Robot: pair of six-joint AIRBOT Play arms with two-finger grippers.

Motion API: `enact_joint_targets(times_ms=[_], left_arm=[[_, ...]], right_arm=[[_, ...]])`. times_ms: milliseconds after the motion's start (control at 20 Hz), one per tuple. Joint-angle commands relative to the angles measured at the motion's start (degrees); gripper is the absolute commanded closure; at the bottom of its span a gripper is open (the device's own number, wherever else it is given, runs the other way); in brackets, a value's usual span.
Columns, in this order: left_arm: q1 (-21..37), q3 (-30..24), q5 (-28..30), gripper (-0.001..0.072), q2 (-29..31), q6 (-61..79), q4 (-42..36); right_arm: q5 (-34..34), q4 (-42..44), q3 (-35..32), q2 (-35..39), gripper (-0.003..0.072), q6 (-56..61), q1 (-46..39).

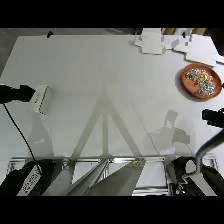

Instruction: Fold the box and place the chain.

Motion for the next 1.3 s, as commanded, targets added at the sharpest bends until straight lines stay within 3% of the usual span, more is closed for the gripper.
enact_joint_targets(times_ms=[0, 350, 1250], left_arm=[[-4.1, 0.0, -3.1, 0.0015, 1.0, -2.9, -0.1], [-6.5, 0.0, -6.4, 0.0015, 1.0, -3.1, -0.1], [-6.5, 0.0, -5.2, 0.0015, 1.0, -3.1, -0.1]], right_arm=[[0.0, 0.0, 0.0, 0.0, 0.0655, 0.0, 0.0], [0.0, 0.0, 0.0, 0.0, 0.0655, 0.0, 0.0], [0.0, 0.0, 0.0, 0.0, 0.0655, 0.0, 0.0]])
